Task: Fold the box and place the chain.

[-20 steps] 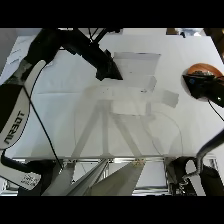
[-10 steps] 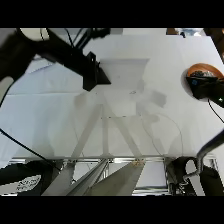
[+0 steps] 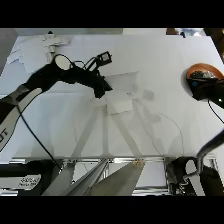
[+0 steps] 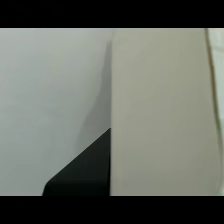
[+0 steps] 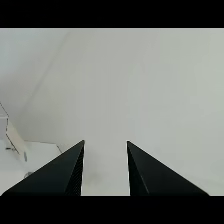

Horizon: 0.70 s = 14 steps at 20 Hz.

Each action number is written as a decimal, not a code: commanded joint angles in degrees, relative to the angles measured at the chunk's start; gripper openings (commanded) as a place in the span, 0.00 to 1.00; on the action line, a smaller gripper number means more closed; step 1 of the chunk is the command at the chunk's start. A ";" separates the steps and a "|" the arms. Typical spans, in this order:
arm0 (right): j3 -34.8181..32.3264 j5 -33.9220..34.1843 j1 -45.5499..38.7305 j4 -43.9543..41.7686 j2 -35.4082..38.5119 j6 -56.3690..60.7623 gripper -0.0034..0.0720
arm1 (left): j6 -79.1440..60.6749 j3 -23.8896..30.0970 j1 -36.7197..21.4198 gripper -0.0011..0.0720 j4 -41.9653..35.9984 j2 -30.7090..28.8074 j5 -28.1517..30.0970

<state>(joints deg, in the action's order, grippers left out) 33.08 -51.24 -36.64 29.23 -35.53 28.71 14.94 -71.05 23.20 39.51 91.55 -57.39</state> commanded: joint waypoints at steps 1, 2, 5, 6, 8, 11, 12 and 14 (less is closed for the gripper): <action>0.07 0.09 -0.02 0.79 0.04 0.00 0.43 | -11.63 0.57 -0.04 0.02 -5.70 4.94 1.42; 0.07 0.11 -0.02 0.79 0.04 0.00 0.43 | -13.03 0.55 -0.07 0.02 -8.13 5.77 1.46; 0.07 0.35 -0.02 0.79 0.04 0.00 0.43 | -13.64 0.55 -0.07 0.02 -10.69 7.58 1.14; 0.07 0.35 -0.02 0.79 0.04 0.00 0.43 | -13.60 0.55 -0.07 0.02 -10.43 7.96 0.96; 0.07 0.35 -0.02 0.79 0.04 0.00 0.43 | -13.57 0.55 -0.07 0.02 -10.32 8.74 0.96; 0.07 0.35 -0.02 0.79 0.04 0.00 0.43 | -13.62 0.55 -0.09 0.02 -10.14 10.19 0.15; 0.07 0.35 -0.02 0.79 0.04 0.00 0.43 | -13.62 0.55 -0.09 0.02 -9.16 10.51 0.00; 0.07 0.52 -0.02 0.85 0.04 0.00 0.43 | -13.62 0.46 -0.33 0.02 -7.28 10.45 -0.57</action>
<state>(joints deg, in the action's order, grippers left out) 33.08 -50.89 -36.64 30.02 -35.53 28.69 1.67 -70.52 23.09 30.48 101.38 -57.12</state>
